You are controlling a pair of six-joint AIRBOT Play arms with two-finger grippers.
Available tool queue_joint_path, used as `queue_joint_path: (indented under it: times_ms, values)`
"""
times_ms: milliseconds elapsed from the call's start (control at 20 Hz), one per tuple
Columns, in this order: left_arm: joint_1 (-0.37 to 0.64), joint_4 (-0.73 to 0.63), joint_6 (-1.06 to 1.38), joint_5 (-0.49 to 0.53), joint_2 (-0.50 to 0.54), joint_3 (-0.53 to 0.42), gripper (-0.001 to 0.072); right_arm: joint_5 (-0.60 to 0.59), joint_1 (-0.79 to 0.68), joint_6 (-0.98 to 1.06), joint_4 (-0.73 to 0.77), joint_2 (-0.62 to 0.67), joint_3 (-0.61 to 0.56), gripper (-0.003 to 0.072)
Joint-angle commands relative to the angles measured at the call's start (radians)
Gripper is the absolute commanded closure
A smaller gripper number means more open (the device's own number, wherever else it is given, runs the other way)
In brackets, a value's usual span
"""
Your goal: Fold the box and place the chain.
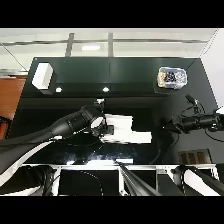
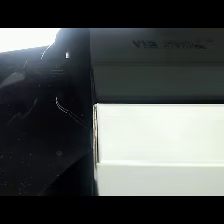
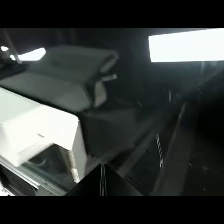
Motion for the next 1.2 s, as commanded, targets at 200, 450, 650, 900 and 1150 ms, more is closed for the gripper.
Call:
queue_joint_path:
  times_ms: [200, 450, 650, 900, 1150]
  values:
    - [0.000, 0.000, 0.000, 0.000, -0.001, 0.001, 0.0683, -0.034, 0.239, 0.055, 0.002, -0.148, -0.088, 0.0670]
    - [0.000, 0.000, 0.000, 0.000, -0.001, 0.001, 0.0683, -0.153, 0.396, 0.024, 0.119, -0.202, -0.088, 0.0670]
    - [0.000, 0.000, 0.000, 0.000, -0.001, 0.001, 0.0683, -0.132, 0.418, -0.119, 0.284, -0.212, -0.087, 0.0669]
    - [0.000, 0.000, 0.000, 0.000, -0.001, 0.001, 0.0683, -0.080, 0.418, -0.196, 0.300, -0.212, -0.087, 0.0668]
    - [0.000, 0.000, 0.000, 0.000, -0.001, 0.001, 0.0683, -0.042, 0.418, -0.214, 0.309, -0.211, -0.086, 0.0282]
